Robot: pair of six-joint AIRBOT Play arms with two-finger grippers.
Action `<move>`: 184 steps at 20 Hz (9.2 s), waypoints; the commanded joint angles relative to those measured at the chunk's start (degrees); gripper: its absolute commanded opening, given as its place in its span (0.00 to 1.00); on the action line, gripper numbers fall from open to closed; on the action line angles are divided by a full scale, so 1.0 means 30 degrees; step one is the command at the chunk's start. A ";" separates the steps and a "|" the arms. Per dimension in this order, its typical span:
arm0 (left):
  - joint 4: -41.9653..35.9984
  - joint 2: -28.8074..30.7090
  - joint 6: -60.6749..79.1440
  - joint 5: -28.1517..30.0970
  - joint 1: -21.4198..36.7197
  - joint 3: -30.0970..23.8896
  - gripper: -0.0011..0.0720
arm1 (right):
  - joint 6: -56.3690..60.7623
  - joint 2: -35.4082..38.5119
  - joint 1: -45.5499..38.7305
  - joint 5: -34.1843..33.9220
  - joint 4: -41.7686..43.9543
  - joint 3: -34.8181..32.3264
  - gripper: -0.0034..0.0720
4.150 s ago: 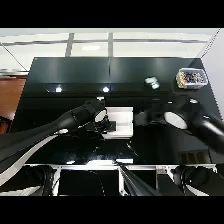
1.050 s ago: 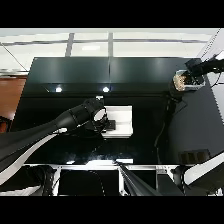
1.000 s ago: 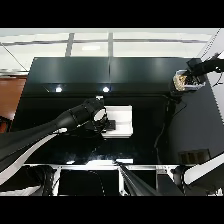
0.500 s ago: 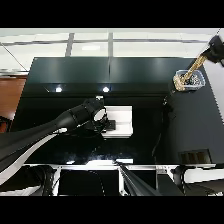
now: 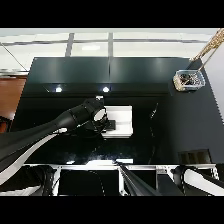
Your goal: Fold the box and place the chain.
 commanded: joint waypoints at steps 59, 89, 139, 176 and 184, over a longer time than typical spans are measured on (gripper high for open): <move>0.0007 -0.0007 0.0007 0.0007 -0.0007 0.0015 0.06 | -0.2477 0.4830 0.9449 -0.0889 -0.1727 -1.8600 0.56; 0.0000 -0.0007 0.0007 0.0000 -0.0007 0.0015 0.06 | -0.0809 -0.1122 1.2182 -1.4280 -0.9755 -2.0298 0.99; -0.0007 -0.0007 0.0007 -0.0066 -0.0022 0.0015 0.06 | 1.0469 -0.3985 1.3158 -0.9457 -1.7048 -1.6990 0.12; -0.0015 -0.0007 0.0007 -0.0066 -0.0022 0.0015 0.06 | -0.0321 0.6710 1.3158 0.0867 -0.0233 -1.0120 0.12; -0.0007 -0.0007 0.0007 -0.0058 -0.0022 0.0015 0.06 | -0.2368 0.4619 1.3559 0.1115 0.2645 -1.5008 0.12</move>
